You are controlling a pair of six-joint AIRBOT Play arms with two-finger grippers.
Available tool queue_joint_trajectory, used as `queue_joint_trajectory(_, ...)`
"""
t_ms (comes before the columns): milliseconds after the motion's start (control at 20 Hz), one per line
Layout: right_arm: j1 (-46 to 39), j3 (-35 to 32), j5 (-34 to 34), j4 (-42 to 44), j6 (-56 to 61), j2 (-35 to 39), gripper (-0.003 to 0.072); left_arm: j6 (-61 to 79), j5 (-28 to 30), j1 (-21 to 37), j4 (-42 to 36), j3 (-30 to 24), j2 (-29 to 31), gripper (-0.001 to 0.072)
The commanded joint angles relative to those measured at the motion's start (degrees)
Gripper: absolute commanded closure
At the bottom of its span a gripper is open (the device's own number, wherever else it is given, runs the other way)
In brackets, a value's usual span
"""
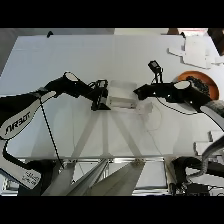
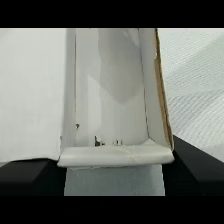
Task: Fold the box and place the chain.
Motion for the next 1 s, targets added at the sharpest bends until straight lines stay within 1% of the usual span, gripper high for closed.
queue_joint_trajectory(0,0.04,0.04,-0.07,0.48,0.02,-1.29,0.0675,0.07,-0.04,0.02,0.04,0.02,-0.02,0.0517)
queue_joint_trajectory(150,0.04,0.31,4.09,0.31,0.00,1.07,0.0674,0.07,-0.04,0.02,0.04,0.02,-0.02,0.0517)
queue_joint_trajectory(250,0.04,0.33,5.97,-1.57,0.02,4.90,0.0674,0.07,-0.04,0.02,0.04,0.02,-0.02,0.0517)
queue_joint_trajectory(350,0.02,0.35,7.30,-5.84,0.07,10.34,0.0674,0.07,-0.04,0.02,0.04,0.02,-0.02,0.0517)
queue_joint_trajectory(450,0.02,0.35,7.67,-13.55,3.85,16.76,0.0674,0.07,-0.04,0.02,0.04,0.02,-0.02,0.0517)
queue_joint_trajectory(500,0.02,0.35,7.65,-19.23,7.13,20.04,0.0673,0.07,-0.04,0.02,0.04,0.02,-0.02,0.0517)
queue_joint_trajectory(600,0.04,0.35,8.90,-32.50,12.13,25.29,0.0673,0.07,-0.04,0.02,0.02,0.02,-0.02,0.0517)
queue_joint_trajectory(700,0.04,0.33,12.46,-45.70,13.60,27.58,0.0670,0.04,-0.04,0.02,0.04,0.02,-0.02,0.0517)
queue_joint_trajectory(750,0.04,0.31,14.95,-49.24,13.53,27.43,0.0631,0.04,-0.04,0.02,0.02,0.02,-0.02,0.0517)
queue_joint_trajectory(850,0.04,0.28,18.08,-50.18,13.38,26.01,0.0494,0.07,-0.04,0.02,0.02,0.02,-0.02,0.0517)
queue_joint_trajectory(900,0.04,0.28,18.29,-49.51,12.44,25.00,0.0450,0.07,-0.04,0.02,0.02,0.02,-0.02,0.0517)
queue_joint_trajectory(950,0.04,0.28,18.36,-48.98,9.75,23.74,0.0435,0.07,-0.02,0.02,0.02,0.02,-0.02,0.0517)
